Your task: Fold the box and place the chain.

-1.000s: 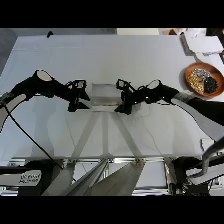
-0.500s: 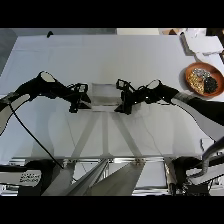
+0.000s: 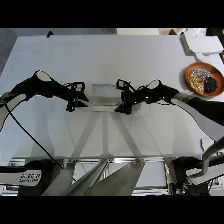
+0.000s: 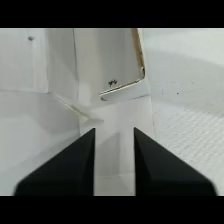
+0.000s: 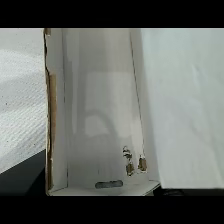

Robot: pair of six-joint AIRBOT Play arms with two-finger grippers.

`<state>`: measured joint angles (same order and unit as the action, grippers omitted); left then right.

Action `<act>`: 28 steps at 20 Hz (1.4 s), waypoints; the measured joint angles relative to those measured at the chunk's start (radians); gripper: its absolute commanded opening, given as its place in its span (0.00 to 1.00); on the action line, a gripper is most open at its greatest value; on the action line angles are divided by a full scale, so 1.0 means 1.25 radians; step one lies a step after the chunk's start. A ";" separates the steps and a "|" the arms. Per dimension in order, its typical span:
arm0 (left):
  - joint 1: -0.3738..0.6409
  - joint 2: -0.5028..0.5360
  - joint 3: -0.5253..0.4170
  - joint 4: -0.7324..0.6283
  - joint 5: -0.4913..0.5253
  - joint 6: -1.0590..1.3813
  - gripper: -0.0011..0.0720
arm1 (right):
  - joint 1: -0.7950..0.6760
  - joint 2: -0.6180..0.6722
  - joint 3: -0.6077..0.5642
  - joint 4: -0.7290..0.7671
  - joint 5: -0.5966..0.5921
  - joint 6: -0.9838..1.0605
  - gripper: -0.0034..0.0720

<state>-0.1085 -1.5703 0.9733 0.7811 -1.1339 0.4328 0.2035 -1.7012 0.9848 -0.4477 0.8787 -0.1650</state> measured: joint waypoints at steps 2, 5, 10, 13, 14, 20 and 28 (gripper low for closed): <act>0.004 0.002 0.000 0.001 0.016 -0.016 0.06 | 0.000 0.000 0.000 0.000 0.000 0.000 0.59; 0.005 0.002 0.000 0.001 0.043 -0.031 0.29 | 0.000 0.000 0.000 0.000 0.000 0.000 0.59; -0.002 0.001 0.000 -0.009 0.060 -0.034 0.45 | 0.000 0.000 0.000 0.000 0.000 0.000 0.59; -0.012 -0.002 0.000 -0.028 0.063 -0.016 0.44 | 0.000 0.000 0.000 0.000 0.000 0.000 0.59; -0.015 -0.005 0.000 -0.037 0.063 -0.013 0.44 | 0.000 0.000 0.000 0.000 0.000 0.000 0.59; -0.030 -0.020 0.000 -0.063 0.031 0.009 0.36 | 0.000 0.000 0.000 0.000 0.000 0.000 0.59; -0.035 -0.024 0.000 -0.080 0.017 0.031 0.10 | 0.000 0.000 0.000 0.000 0.000 0.000 0.59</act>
<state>-0.1528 -1.6001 0.9733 0.6807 -1.1122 0.4713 0.2035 -1.7012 0.9848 -0.4477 0.8787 -0.1654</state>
